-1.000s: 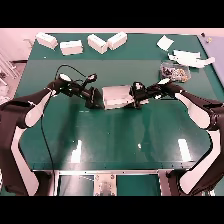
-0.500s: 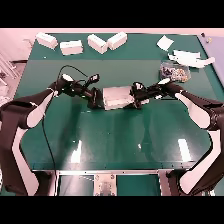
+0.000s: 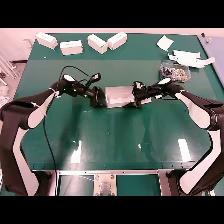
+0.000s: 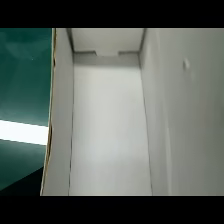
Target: Fold the box and place the chain.
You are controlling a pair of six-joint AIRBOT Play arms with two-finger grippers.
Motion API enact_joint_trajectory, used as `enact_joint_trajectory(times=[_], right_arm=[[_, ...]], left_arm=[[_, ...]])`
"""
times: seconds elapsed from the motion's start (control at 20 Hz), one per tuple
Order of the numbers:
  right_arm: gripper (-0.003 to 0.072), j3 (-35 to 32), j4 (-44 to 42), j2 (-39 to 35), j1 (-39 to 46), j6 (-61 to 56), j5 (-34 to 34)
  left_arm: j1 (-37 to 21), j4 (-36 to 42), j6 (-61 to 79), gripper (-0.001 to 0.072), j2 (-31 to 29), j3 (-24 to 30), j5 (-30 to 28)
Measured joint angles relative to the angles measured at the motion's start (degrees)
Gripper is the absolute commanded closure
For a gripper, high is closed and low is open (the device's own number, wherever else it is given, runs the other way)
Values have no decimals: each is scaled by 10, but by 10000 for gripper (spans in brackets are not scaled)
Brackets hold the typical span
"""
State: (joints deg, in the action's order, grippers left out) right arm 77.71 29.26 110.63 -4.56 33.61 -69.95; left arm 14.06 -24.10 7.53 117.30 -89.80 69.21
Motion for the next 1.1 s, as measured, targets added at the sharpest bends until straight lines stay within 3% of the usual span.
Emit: enact_joint_trajectory(times=[1.1], right_arm=[[109, 0, 3, 0, 0, 1, -7]], left_arm=[[-1, 5, 35, -8, 1, 0, 7]])
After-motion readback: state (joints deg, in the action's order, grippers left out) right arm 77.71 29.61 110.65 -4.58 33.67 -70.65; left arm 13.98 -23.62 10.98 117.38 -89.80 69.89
